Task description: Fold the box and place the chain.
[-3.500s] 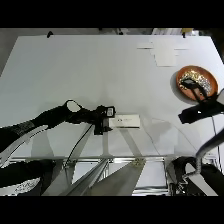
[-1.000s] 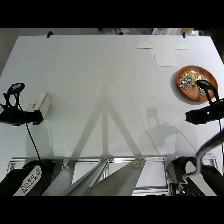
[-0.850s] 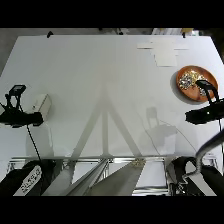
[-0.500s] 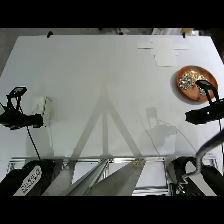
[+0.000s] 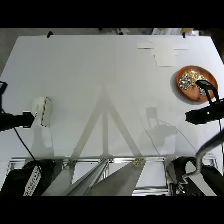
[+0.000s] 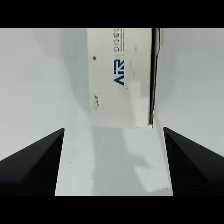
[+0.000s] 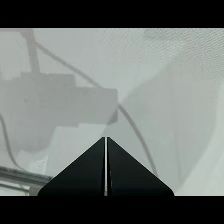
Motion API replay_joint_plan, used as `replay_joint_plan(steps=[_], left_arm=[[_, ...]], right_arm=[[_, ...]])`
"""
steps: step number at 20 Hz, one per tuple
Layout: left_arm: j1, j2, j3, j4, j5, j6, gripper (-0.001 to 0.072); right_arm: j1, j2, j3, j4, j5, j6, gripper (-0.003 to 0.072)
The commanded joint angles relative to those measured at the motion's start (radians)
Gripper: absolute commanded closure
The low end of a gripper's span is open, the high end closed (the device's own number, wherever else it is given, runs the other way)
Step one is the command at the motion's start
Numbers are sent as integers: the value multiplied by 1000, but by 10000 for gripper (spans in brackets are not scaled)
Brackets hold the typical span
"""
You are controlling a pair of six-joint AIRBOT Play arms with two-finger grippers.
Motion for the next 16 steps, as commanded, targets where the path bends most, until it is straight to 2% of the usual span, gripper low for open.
replay_joint_plan(steps=[1, 6, 16], left_arm=[[-1, 149, 0, 0, -10, 0, 15], [-1, 180, 0, -1, -77, -2, 15], [-1, 180, -1, -1, -79, -4, 14]], right_arm=[[-1, 1, 0, 0, 0, 0, 669], [-1, 1, 0, 0, 0, 0, 669], [-1, 1, 0, 0, 0, 0, 669]])
